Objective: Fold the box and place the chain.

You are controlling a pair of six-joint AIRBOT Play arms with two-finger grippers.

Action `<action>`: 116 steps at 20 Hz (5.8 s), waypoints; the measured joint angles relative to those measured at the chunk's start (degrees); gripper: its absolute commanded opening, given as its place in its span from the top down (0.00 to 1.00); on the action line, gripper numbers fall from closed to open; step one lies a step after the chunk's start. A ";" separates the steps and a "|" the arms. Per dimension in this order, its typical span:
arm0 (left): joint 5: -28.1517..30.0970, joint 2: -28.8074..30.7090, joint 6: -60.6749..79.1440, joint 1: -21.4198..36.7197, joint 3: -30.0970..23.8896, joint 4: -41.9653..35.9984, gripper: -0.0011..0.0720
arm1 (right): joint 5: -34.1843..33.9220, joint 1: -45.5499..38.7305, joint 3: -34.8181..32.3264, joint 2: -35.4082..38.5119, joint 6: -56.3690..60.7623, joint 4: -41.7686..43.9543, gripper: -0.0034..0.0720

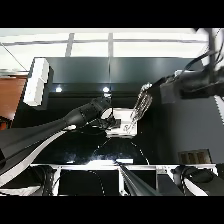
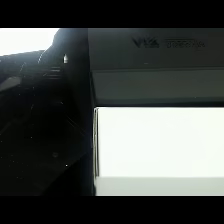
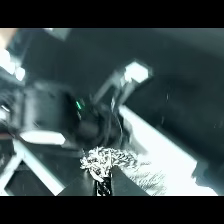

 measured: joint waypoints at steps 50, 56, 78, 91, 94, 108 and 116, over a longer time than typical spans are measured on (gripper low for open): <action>-5.97 12.00 -1.05 -0.61 0.37 9.68 0.13 | -14.67 -17.90 -27.17 6.67 0.28 -14.80 0.49; -6.16 28.59 5.11 13.20 -17.20 13.16 0.12 | -14.67 -17.90 -27.26 6.69 0.33 -13.94 0.49; 13.03 17.00 149.11 26.36 -32.13 -56.57 0.00 | -15.06 -17.90 -27.26 6.69 5.88 -13.40 0.49; 11.72 9.99 151.36 23.85 -26.16 -58.60 0.03 | -15.85 -15.54 -27.28 6.69 5.88 -13.42 0.49; 11.91 9.90 151.36 23.47 -26.05 -58.69 0.21 | -16.41 -15.15 -27.26 6.69 5.86 -13.40 0.49; 12.00 9.86 151.34 23.30 -26.05 -58.71 0.31 | -28.76 -4.59 -21.16 -13.05 -18.03 -0.68 0.11; 11.98 9.86 151.34 23.30 -26.05 -58.71 0.31 | -16.55 -1.62 -19.02 -13.64 -51.91 1.77 0.11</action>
